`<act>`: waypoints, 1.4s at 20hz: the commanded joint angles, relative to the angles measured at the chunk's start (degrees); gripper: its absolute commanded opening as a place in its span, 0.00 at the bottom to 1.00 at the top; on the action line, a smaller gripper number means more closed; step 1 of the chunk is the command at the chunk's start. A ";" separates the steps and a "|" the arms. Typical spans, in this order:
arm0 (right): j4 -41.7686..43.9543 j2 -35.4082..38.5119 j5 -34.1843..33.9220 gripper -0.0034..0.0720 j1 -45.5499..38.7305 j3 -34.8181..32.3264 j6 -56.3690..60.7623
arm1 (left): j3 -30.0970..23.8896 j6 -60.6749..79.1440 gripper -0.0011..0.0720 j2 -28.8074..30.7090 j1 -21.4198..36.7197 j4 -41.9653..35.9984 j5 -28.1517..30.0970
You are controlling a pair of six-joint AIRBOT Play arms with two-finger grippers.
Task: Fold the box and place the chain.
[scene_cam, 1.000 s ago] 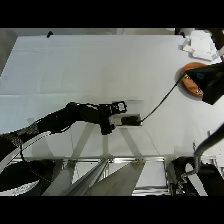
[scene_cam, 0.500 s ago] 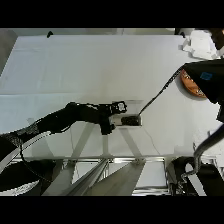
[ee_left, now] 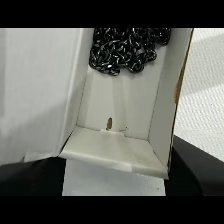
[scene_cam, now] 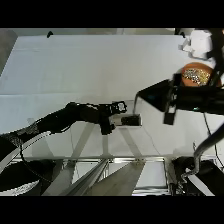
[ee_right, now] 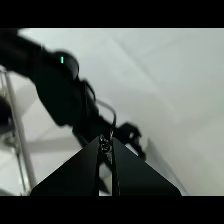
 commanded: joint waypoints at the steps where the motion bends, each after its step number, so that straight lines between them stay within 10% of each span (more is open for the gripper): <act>1: -13.66 -3.67 -3.78 0.07 6.99 -1.92 5.57 | 0.04 0.02 0.56 0.04 0.00 0.02 0.02; 14: -13.29 -6.27 -11.06 0.07 6.67 -18.58 7.85 | 0.04 0.02 0.56 0.04 0.00 0.02 0.02; 24: -10.47 -17.84 -18.51 0.21 6.67 -17.94 6.49 | 0.02 0.02 0.56 0.04 0.00 0.00 0.00; 28: -17.90 -15.91 -7.69 0.29 6.64 -11.50 8.50 | 0.04 0.02 0.56 0.04 0.00 0.00 0.00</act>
